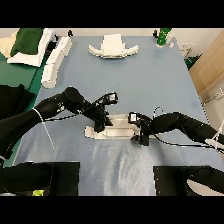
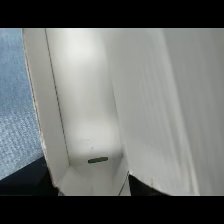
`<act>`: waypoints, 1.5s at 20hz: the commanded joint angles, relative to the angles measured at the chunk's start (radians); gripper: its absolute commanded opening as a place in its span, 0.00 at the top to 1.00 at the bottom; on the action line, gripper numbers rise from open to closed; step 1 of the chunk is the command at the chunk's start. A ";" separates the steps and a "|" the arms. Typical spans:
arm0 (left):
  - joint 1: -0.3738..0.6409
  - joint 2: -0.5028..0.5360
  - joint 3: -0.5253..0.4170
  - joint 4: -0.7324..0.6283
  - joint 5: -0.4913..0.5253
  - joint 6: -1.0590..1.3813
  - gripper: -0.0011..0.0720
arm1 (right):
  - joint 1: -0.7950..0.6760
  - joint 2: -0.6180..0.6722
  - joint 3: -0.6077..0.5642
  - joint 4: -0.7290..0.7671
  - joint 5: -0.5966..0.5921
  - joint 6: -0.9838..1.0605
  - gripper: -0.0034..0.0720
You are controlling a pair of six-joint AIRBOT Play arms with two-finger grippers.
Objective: Fold the box.
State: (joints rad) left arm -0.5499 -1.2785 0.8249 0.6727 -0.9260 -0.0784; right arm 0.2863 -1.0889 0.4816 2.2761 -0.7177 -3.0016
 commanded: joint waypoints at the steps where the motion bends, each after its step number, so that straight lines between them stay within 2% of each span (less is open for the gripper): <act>1: 0.001 0.000 0.001 0.000 0.001 0.000 0.97 | 0.000 -0.001 -0.001 -0.006 -0.005 0.001 0.27; 15: 0.001 0.000 0.001 -0.001 0.002 0.000 0.97 | 0.000 -0.001 -0.001 -0.013 -0.005 0.001 0.27; 24: 0.002 0.001 0.001 -0.049 -0.002 -0.001 0.96 | 0.000 -0.001 -0.001 -0.013 -0.005 0.001 0.27; 25: 0.003 0.001 0.001 -0.049 -0.002 -0.002 0.74 | 0.000 -0.001 -0.001 -0.013 -0.005 0.001 0.27; 26: 0.003 0.003 0.001 -0.050 0.003 -0.029 0.40 | 0.000 -0.001 -0.001 -0.013 -0.005 0.001 0.27; 27: 0.003 0.008 0.002 -0.047 0.003 -0.072 0.32 | 0.000 -0.001 -0.001 -0.013 -0.005 0.001 0.27; 30: 0.027 0.066 0.008 0.042 -0.023 -0.201 0.32 | 0.000 -0.001 -0.001 -0.013 -0.005 0.001 0.27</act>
